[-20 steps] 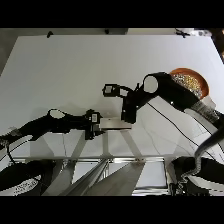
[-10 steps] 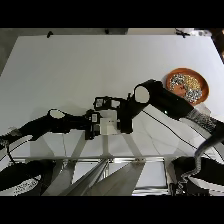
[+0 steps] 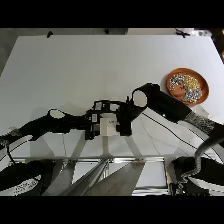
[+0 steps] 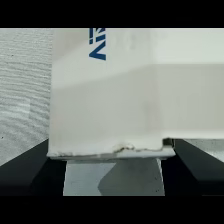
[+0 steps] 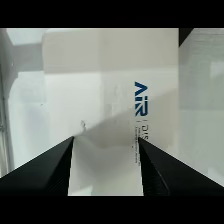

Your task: Fold the box and place the chain.

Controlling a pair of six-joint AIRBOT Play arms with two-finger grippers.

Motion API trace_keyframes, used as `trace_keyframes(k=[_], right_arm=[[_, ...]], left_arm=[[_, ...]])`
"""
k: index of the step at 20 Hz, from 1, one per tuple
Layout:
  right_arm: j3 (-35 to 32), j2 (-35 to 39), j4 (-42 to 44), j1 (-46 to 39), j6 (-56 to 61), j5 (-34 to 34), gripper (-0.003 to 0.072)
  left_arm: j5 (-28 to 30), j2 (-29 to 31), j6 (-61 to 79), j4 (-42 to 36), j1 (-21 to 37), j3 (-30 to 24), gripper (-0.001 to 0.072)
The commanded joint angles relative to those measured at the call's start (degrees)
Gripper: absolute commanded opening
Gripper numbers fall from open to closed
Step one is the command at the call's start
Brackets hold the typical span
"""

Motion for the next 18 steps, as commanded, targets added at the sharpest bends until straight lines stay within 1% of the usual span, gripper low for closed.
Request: trace_keyframes(k=[1, 8, 10, 11, 12, 14, 15, 16, 17, 18], right_arm=[[-0.5, 0.0, -0.7, 0.2, 1.6, -2.7, 0.0402], [-0.5, 0.0, -0.6, 0.2, 2.8, -3.5, 0.0399], [-0.5, 0.0, -0.4, 0.2, 2.9, -3.5, 0.0387], [-0.5, 0.0, -0.4, 0.2, 2.9, -3.5, 0.0371], [-0.5, 0.0, -0.4, 0.2, 2.9, -3.5, 0.0332], [-0.5, 0.0, -0.4, 0.2, 2.9, -3.6, 0.0312], [-0.5, 0.0, -0.4, 0.2, 2.9, -3.6, 0.0290], [-0.5, 0.0, -0.5, 0.2, 2.9, -3.5, 0.0240], [-0.5, 0.1, -0.7, 0.2, 2.9, -3.5, 0.0221], [-0.5, 0.2, -0.7, 0.2, 2.9, -3.6, 0.0217]], left_arm=[[0.0, 0.0, 0.0, 0.0, 0.0, 0.0, 0.0112], [0.0, 0.0, 0.0, 0.0, 0.0, 0.0, 0.0112], [0.0, 0.0, 0.0, 0.0, 0.0, 0.0, 0.0112], [0.0, 0.0, 0.0, 0.0, 0.0, 0.0, 0.0112], [0.0, 0.0, 0.0, 0.0, 0.0, 0.0, 0.0112], [0.0, 0.0, 0.0, 0.0, 0.0, 0.0, 0.0112], [0.0, 0.0, 0.0, 0.0, 0.0, 0.0, 0.0112], [0.0, 0.0, 0.0, 0.0, 0.0, 0.0, 0.0112], [0.0, 0.0, 0.0, 0.0, 0.0, 0.0, 0.0112], [0.0, 0.0, 0.0, 0.0, 0.0, 0.0, 0.0112]])
